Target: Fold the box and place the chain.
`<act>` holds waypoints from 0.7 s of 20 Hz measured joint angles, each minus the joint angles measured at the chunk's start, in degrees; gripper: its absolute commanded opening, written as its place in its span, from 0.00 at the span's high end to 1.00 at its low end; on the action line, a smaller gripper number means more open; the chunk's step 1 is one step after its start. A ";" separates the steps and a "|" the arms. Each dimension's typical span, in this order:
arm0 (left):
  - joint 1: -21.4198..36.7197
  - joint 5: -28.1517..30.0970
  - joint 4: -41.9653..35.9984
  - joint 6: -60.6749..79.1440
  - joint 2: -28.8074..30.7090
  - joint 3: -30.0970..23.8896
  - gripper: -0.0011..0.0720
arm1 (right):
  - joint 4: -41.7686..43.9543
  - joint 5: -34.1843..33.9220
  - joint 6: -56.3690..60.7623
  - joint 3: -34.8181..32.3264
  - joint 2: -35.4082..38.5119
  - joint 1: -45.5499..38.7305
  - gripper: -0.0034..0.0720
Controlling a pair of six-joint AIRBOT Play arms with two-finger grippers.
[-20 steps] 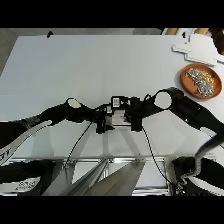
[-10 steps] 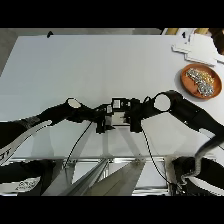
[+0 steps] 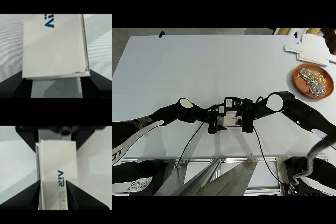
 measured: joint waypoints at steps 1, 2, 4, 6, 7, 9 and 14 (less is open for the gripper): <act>0.00 0.00 -0.02 0.00 0.00 0.00 0.78 | 0.22 0.07 -0.02 0.02 0.35 0.00 0.49; 0.00 0.02 -0.04 -0.02 0.00 0.00 0.78 | 0.44 0.28 -0.04 0.02 0.74 -0.02 0.49; 0.00 0.04 -0.09 -0.07 0.00 0.00 0.78 | 0.70 0.76 -0.07 0.02 1.49 -0.02 0.50; 0.00 0.07 -0.13 -0.09 0.00 0.00 0.78 | 0.94 1.22 -0.07 0.02 2.08 -0.24 0.73; 0.00 0.09 -0.13 -0.11 0.00 0.00 0.78 | 1.05 1.31 -0.04 0.02 2.25 -0.59 0.84; 0.00 0.11 -0.15 -0.11 0.00 0.00 0.78 | 1.33 1.84 0.17 0.02 2.51 -1.73 0.93; 0.00 0.15 -0.17 -0.15 0.00 0.00 0.78 | 3.30 3.10 0.39 -0.15 2.03 -3.48 0.93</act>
